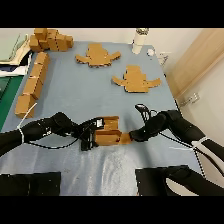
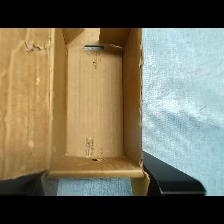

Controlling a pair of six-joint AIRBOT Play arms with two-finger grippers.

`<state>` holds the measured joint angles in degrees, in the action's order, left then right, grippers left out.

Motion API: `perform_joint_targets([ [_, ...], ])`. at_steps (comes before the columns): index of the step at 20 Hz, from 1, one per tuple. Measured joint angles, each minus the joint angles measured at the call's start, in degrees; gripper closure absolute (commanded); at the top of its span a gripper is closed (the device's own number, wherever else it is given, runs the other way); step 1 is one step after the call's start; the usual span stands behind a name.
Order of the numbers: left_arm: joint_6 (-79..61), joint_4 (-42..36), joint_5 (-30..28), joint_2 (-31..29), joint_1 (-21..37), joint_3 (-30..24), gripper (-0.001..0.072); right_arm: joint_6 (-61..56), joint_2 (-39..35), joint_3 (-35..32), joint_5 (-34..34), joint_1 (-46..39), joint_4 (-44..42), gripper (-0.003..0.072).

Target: Fold the box.

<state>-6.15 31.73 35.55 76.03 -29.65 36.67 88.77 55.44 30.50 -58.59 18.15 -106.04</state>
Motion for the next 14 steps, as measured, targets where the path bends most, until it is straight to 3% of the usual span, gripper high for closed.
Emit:
perform_joint_targets([
  [5,0.0,0.0,0.0,0.0,0.0,0.0,0.0189,2.9,1.1,-0.9,3.6,2.2,-8.3,0.0683],
  [10,0.0,0.0,0.0,0.0,0.0,0.0,0.0189,3.7,-0.1,-1.1,4.3,2.8,-10.2,0.0681],
  [12,0.0,0.0,0.0,0.0,0.0,0.0,0.0189,3.7,-1.2,-1.0,4.2,2.9,-10.6,0.0511],
  [14,0.0,0.0,0.0,0.0,0.0,0.0,0.0189,3.7,-2.5,-0.3,4.0,2.9,-10.6,0.0452],
])
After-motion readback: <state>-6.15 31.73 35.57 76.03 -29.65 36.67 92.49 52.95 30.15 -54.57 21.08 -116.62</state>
